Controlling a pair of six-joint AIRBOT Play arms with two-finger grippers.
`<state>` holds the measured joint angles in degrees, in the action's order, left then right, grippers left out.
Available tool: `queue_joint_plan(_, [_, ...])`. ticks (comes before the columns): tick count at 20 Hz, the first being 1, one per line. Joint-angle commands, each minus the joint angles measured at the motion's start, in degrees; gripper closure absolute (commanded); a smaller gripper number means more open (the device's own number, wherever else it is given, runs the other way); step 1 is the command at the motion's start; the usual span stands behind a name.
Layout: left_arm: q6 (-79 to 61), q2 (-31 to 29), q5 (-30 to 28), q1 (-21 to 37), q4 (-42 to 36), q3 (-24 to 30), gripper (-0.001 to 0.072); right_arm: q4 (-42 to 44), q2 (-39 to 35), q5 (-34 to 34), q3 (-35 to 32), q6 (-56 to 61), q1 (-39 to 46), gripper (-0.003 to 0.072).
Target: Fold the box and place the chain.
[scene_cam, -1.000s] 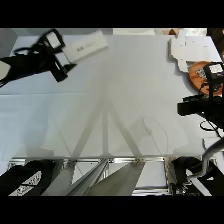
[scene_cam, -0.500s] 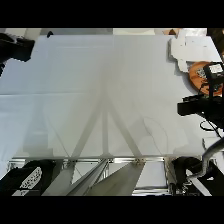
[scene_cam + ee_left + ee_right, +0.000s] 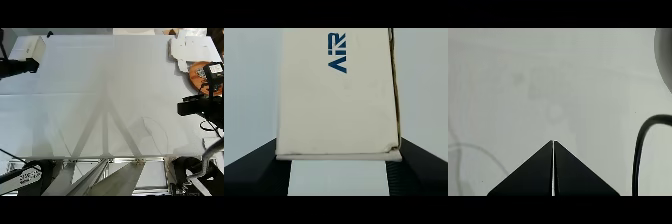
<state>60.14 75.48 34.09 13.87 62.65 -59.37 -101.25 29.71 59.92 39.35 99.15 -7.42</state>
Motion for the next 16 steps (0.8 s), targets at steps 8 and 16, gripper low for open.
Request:
queue_joint_plan(8, [-3.6, 16.8, -2.4, 0.3, 5.7, 0.0, 0.0694, 0.0, -0.1, 0.0, 0.0, 0.0, 0.0, 0.0674])
queue_joint_plan(16, [-3.4, 15.6, -0.2, 0.3, 7.8, -0.1, -0.0002, 0.0, -0.1, 0.0, 0.0, 0.0, 0.0, 0.0674])
